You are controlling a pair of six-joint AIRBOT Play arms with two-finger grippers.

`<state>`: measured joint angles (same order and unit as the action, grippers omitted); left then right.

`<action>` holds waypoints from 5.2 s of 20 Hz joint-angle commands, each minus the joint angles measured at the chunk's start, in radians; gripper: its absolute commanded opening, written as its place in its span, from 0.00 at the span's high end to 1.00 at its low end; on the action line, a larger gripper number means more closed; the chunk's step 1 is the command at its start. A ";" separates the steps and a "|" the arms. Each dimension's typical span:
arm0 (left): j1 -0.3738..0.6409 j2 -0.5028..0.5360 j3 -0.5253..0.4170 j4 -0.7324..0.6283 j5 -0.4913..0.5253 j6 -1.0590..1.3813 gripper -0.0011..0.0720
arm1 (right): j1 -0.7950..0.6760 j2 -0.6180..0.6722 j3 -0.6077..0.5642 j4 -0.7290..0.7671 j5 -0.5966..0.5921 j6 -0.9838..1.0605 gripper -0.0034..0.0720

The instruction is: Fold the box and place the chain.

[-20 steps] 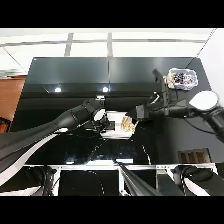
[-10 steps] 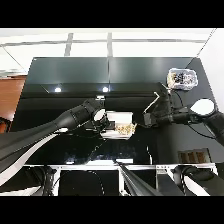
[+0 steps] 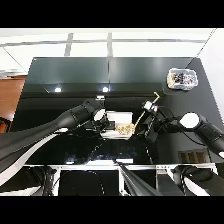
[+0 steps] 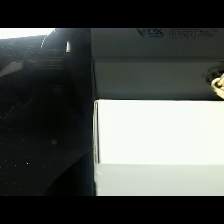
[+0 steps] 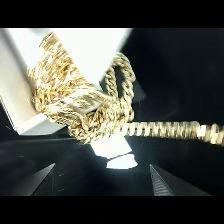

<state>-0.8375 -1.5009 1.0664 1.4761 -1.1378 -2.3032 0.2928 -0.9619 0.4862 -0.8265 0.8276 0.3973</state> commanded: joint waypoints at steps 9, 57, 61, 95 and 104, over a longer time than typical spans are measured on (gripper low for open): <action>-0.001 -0.001 0.000 0.000 0.002 0.000 0.94 | 0.034 -0.182 -0.016 0.247 -0.089 -0.708 0.02; -0.001 -0.001 0.000 -0.001 0.003 0.000 0.94 | 0.032 0.233 0.515 0.385 0.156 0.407 0.93; -0.001 -0.001 0.000 -0.001 0.003 0.000 0.94 | 0.032 0.233 0.530 0.505 0.125 0.407 0.93; -0.001 -0.001 0.000 0.000 0.003 0.000 0.94 | -0.103 0.134 0.018 -0.208 0.132 0.450 0.20; -0.001 0.000 0.000 -0.001 0.002 0.000 0.94 | 0.077 -0.003 -0.124 0.234 -0.216 -0.483 0.03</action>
<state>-0.8375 -1.5009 1.0664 1.4754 -1.1355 -2.3032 0.3374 -0.8993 0.3779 -0.8417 0.6941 0.3317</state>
